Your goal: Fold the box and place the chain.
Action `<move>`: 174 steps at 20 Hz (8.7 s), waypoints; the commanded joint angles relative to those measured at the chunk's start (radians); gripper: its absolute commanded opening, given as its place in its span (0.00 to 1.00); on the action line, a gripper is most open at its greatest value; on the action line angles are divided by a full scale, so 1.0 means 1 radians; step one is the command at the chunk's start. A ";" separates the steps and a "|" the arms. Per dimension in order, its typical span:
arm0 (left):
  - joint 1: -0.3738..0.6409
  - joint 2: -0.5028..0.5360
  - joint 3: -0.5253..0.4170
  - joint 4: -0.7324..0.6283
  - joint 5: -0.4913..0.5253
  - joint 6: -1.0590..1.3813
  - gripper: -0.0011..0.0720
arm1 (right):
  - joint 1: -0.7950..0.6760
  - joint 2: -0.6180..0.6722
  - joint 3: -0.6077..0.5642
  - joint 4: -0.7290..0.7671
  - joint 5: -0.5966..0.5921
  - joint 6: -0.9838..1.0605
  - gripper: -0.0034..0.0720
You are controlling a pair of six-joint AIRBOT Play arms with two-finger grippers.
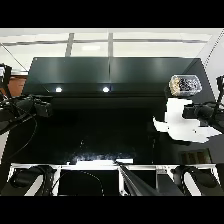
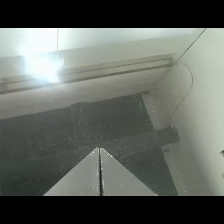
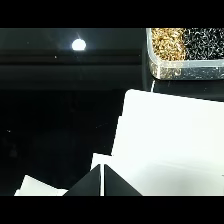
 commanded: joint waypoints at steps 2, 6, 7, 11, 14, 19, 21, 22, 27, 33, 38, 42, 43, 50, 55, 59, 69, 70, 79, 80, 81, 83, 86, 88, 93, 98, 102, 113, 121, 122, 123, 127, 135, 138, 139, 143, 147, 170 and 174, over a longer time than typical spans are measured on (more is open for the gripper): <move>0.001 0.000 0.000 0.000 0.000 0.000 0.05 | 0.001 0.000 0.000 0.000 0.000 0.000 0.09; 0.001 0.000 0.000 0.000 0.000 0.000 0.05 | 0.001 0.000 0.000 0.000 0.000 0.000 0.09; 0.001 0.000 0.000 0.000 0.000 0.000 0.05 | 0.001 0.000 0.000 0.000 0.000 0.000 0.09; 0.001 0.000 0.000 0.000 0.000 0.000 0.06 | 0.001 0.000 0.000 0.000 0.000 0.000 0.09; 0.001 0.000 0.000 0.000 0.000 0.000 0.05 | 0.001 0.000 0.000 0.000 0.000 0.000 0.09; 0.000 0.000 0.000 -0.003 0.010 0.000 0.06 | 0.001 0.000 0.000 0.008 -0.007 0.000 0.09; 0.001 0.000 0.000 -0.024 0.052 0.000 0.06 | 0.001 0.000 0.000 0.009 -0.011 0.000 0.09; 0.000 0.000 0.000 -0.027 0.072 0.000 0.06 | 0.001 0.000 0.000 0.019 -0.028 0.000 0.09; 0.000 0.000 0.000 -0.034 0.141 0.000 0.06 | 0.001 -0.002 0.000 0.129 -0.067 0.001 0.10; 0.000 -0.027 0.000 -0.034 0.167 -0.004 0.98 | -0.004 -0.021 0.009 0.071 -0.061 0.095 0.98; 0.000 -0.033 0.000 -0.034 0.119 -0.004 0.98 | -0.312 -0.192 0.177 -0.568 -0.005 0.432 0.98; 0.001 -0.034 0.000 -0.034 0.121 -0.004 0.98 | -0.701 -0.428 0.301 -0.305 0.041 0.307 0.98; 0.001 -0.034 0.000 -0.034 0.121 -0.004 0.98 | -0.777 -0.480 0.314 -0.204 0.085 0.195 0.98; 0.001 -0.058 0.000 -0.034 0.121 -0.003 0.98 | -1.042 -0.842 0.367 0.302 0.507 -0.386 0.98; 0.000 -0.088 0.000 -0.063 0.119 -0.004 0.98 | -0.970 -1.052 0.512 0.315 0.745 -0.388 0.98; 0.000 -0.102 0.000 -0.072 0.119 -0.004 0.98 | -0.903 -1.099 0.577 0.211 0.726 -0.371 0.98; 0.000 -0.106 0.000 -0.083 0.116 -0.004 0.98 | -0.895 -1.099 0.556 0.193 0.731 -0.383 0.66; 0.000 -0.106 0.000 -0.083 0.115 -0.004 0.98 | -0.895 -1.099 0.556 0.194 0.734 -0.386 0.51; 0.000 -0.106 0.000 -0.083 0.115 -0.004 0.98 | -0.893 -1.088 0.556 0.212 0.758 -0.455 0.08; 0.000 -0.106 0.000 -0.083 0.115 -0.004 0.98 | -0.891 -1.080 0.556 0.228 0.759 -0.465 0.08; 0.000 -0.106 0.000 -0.083 0.115 -0.004 0.98 | -0.886 -1.069 0.555 0.243 0.758 -0.474 0.08; 0.000 -0.106 0.000 -0.083 0.105 -0.004 0.98 | -0.870 -1.036 0.539 0.274 0.743 -0.494 0.08; 0.000 -0.106 0.000 -0.083 0.089 -0.004 0.98 | -0.828 -0.947 0.468 0.297 0.698 -0.528 0.08; 0.000 -0.106 0.000 -0.083 0.088 -0.003 0.98 | -0.789 -0.886 0.430 0.319 0.686 -0.528 0.08; 0.001 -0.106 0.000 -0.075 0.085 -0.003 0.98 | -0.604 -0.698 0.338 0.425 0.663 -0.528 0.08; 0.000 -0.106 0.000 -0.110 0.082 -0.003 0.98 | -0.373 -0.577 0.253 0.515 0.598 -0.377 0.08; 0.000 -0.107 0.000 -0.158 0.062 -0.003 0.98 | -0.128 -0.460 0.109 0.676 0.377 -0.388 0.09; 0.008 -0.317 -0.029 -0.312 -0.010 -0.003 0.97 | 0.653 -0.364 -0.122 0.787 -0.494 -0.526 0.08; 0.219 -0.473 -0.032 -0.570 -0.291 0.469 0.97 | 0.685 -0.364 -0.151 0.793 -0.494 -0.504 0.08; 0.234 -0.518 -0.032 -0.619 -0.343 0.542 0.97 | 0.685 -0.364 -0.151 0.793 -0.493 -0.504 0.08; 0.235 -0.569 -0.032 -0.657 -0.384 0.606 0.97 | 0.685 -0.364 -0.151 0.793 -0.493 -0.504 0.08; 0.135 -0.793 -0.027 -0.811 -0.359 0.790 0.97 | 0.685 -0.364 -0.151 0.793 -0.483 -0.504 0.08; -0.027 -1.041 0.062 -0.950 -0.447 1.097 0.92 | 0.685 -0.364 -0.151 0.792 -0.458 -0.501 0.08; -0.019 -1.047 0.096 -0.832 -0.454 1.097 0.80 | 0.684 -0.364 -0.151 0.792 -0.459 -0.501 0.08; -0.020 -1.047 0.107 -0.786 -0.461 1.097 0.67 | 0.684 -0.364 -0.151 0.792 -0.459 -0.501 0.08; -0.019 -1.047 0.134 -0.756 -0.475 1.097 0.50 | 0.684 -0.364 -0.151 0.779 -0.460 -0.501 0.08; -0.019 -1.047 0.140 -0.760 -0.466 1.098 0.21 | 0.684 -0.364 -0.151 0.774 -0.459 -0.501 0.08; -0.418 -0.734 0.068 -0.472 0.090 1.348 0.05 | 0.389 -0.254 0.011 0.150 0.056 -0.622 0.98; -0.412 -0.753 0.018 -0.460 0.097 1.348 0.05 | 0.441 -0.254 0.006 0.166 0.045 -0.626 0.98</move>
